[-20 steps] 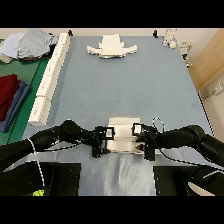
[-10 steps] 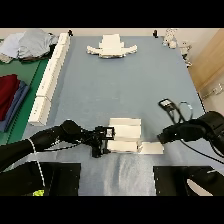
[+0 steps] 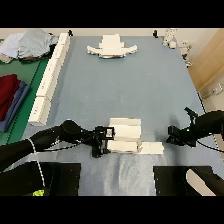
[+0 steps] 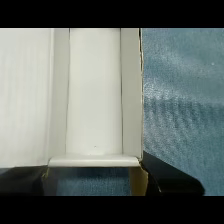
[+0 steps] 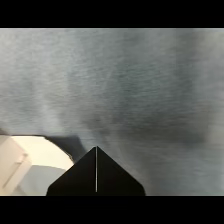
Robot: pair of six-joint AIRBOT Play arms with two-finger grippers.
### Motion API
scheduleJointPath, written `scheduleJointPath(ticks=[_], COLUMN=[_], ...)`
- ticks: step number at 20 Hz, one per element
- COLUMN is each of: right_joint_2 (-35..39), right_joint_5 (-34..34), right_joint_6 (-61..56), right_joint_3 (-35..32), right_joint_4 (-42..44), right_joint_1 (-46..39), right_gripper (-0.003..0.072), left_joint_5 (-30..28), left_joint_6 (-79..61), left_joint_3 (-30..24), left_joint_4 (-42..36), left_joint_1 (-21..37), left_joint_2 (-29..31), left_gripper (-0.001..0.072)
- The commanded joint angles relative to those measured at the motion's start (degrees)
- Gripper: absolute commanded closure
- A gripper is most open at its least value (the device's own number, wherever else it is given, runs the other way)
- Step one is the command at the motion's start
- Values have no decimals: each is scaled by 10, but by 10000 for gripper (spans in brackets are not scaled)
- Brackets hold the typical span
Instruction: Fold the box.
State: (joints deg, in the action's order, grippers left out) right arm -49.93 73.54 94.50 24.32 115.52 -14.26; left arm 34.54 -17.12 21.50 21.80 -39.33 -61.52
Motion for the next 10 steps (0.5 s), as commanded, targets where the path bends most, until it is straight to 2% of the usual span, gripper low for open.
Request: scheduleJointPath(ticks=[1, 10], right_joint_2=[-30, -36], right_joint_5=[23, 15], right_joint_6=[89, 112], right_joint_3=[-25, -91], right_joint_4=[108, 174], right_joint_1=[-70, -67], right_gripper=[687, 686], left_joint_5=[0, 0], left_joint_6=[0, 0], left_joint_3=[0, 0], left_joint_4=[0, 0], left_joint_1=[0, 0], left_joint_2=[0, 0], left_gripper=[302, 302])
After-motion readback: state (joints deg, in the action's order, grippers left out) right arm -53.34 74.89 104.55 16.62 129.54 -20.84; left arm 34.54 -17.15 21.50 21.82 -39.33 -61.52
